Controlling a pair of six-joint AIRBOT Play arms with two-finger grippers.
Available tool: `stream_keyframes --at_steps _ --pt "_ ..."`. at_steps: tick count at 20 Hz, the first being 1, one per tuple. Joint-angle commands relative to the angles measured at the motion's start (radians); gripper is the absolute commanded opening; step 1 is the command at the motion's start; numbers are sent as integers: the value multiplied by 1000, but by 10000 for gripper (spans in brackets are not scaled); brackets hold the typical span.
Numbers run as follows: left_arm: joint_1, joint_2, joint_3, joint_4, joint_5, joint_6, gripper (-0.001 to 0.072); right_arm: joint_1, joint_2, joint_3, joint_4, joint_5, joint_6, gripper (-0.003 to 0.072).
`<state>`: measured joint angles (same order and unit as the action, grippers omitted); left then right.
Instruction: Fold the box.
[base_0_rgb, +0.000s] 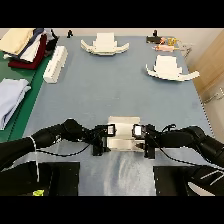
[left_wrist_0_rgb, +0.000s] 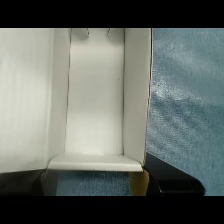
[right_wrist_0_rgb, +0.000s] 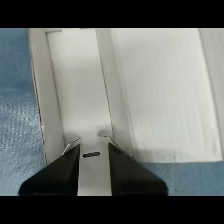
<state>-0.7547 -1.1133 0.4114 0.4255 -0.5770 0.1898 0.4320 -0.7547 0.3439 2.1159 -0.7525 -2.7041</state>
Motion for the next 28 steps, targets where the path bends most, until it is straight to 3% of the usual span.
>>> stream_keyframes --at_steps 1,4,6,7,17,18,19,21,22,28 --pt "0 0 1 1 -2 0 518 0 0 0 2 -2 -38 219" --pt "0 0 1 1 -2 0 518 0 0 0 11 11 -39 250" --pt "0 0 1 1 -2 0 518 0 0 0 54 11 -53 513" --pt "0 0 1 1 -2 0 518 0 0 0 74 11 -75 543" --pt "0 0 1 1 -2 0 518 0 0 0 56 9 -72 536" --pt "0 0 1 1 -2 0 518 0 2 0 50 8 -48 506" --pt "0 0 1 1 -2 0 518 0 2 1 33 3 2 404" --pt "0 0 1 1 -2 0 518 0 2 14 -72 -47 193 86" --pt "0 0 1 1 -2 0 518 0 2 26 -150 -82 326 5" --pt "0 0 1 1 -2 0 518 -1 2 194 -578 -338 1118 4"
